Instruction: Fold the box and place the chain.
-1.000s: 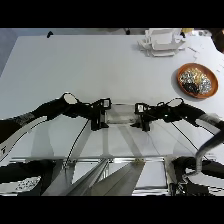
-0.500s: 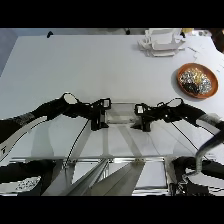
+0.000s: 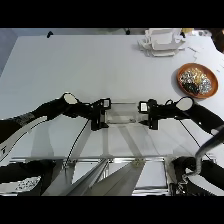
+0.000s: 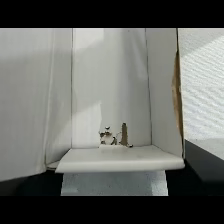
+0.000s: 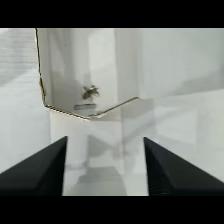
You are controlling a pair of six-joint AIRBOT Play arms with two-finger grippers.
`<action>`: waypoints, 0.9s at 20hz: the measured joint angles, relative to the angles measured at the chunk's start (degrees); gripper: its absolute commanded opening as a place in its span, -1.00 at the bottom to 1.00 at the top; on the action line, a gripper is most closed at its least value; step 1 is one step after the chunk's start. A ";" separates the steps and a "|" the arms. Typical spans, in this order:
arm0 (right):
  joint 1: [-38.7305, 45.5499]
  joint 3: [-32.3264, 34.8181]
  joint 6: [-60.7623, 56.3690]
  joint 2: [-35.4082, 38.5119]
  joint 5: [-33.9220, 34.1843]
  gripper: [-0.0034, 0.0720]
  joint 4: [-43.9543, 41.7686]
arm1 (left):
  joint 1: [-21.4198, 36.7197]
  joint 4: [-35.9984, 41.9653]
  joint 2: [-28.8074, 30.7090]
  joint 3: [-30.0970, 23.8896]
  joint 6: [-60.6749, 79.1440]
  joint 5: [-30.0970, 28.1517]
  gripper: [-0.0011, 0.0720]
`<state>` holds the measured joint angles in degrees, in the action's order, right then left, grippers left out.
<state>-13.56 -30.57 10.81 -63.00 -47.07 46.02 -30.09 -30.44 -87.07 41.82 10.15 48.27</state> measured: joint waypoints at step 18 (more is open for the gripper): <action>-7.48 -0.07 -14.40 -6.12 21.46 -0.88 -25.11 | 0.00 0.13 0.00 -0.02 -0.15 0.00 -0.48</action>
<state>-21.04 -30.63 -3.60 -69.12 -25.61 20.91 -30.09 -30.30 -87.07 41.80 10.00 48.27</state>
